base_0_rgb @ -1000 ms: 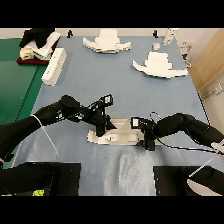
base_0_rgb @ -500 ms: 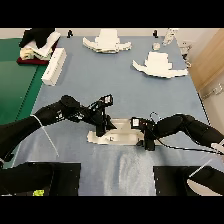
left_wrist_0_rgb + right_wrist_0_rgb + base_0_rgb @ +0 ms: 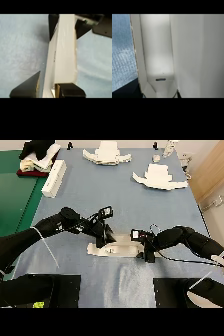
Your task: Fold the box.
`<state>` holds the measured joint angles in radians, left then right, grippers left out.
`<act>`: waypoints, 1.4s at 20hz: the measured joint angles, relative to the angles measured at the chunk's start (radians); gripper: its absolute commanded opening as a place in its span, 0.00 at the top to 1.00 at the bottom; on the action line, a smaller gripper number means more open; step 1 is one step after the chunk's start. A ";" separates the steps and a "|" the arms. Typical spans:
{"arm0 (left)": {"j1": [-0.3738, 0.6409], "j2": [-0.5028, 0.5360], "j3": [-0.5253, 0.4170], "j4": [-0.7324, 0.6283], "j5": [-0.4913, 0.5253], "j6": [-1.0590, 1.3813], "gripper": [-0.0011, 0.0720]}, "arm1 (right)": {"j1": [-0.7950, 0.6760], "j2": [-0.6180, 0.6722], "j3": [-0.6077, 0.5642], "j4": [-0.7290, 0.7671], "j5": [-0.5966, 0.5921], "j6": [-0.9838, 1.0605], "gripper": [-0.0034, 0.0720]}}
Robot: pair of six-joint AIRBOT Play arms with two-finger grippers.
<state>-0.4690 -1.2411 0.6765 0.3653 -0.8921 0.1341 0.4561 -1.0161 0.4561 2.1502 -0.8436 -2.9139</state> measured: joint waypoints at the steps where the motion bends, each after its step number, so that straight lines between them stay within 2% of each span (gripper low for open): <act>1: 0.000 0.000 0.000 0.004 -0.001 0.000 0.62 | 0.000 0.000 0.000 0.000 0.000 0.000 0.36; 2: 0.002 0.002 0.000 0.001 0.000 -0.008 0.59 | 0.000 0.000 0.000 0.000 0.000 0.000 0.36; 3: 0.002 0.008 0.000 0.010 -0.003 -0.024 0.46 | 0.000 0.000 0.000 0.000 0.000 0.000 0.36; 4: 0.003 0.019 0.001 0.028 -0.008 -0.050 0.40 | 0.000 0.000 0.000 0.000 -0.001 0.000 0.36; 7: 0.021 0.087 0.003 0.136 -0.020 -0.217 0.40 | 0.000 0.000 0.000 0.000 -0.001 0.000 0.36; 8: 0.032 0.120 0.004 0.178 -0.038 -0.286 0.47 | 0.000 0.000 0.000 0.000 -0.001 0.000 0.36; 9: 0.045 0.156 0.004 0.218 -0.060 -0.358 0.83 | 0.000 0.000 0.000 0.000 -0.002 0.000 0.36; 10: 0.060 0.198 0.004 0.261 -0.093 -0.443 0.97 | 0.000 0.000 0.000 0.000 -0.002 0.000 0.36; 14: 0.091 0.350 0.004 0.349 -0.243 -0.774 0.97 | 0.000 0.000 0.000 0.000 -0.002 0.000 0.36; 17: 0.032 0.392 0.004 0.335 -0.297 -0.962 0.97 | 0.000 0.000 0.000 0.000 -0.002 0.000 0.36; 22: -0.117 0.311 0.039 0.288 -0.177 -1.125 0.97 | 0.000 0.000 0.000 0.000 -0.002 0.000 0.36; 28: -0.115 0.127 0.114 0.161 -0.040 -1.169 0.97 | 0.000 0.000 0.000 0.000 -0.002 0.000 0.36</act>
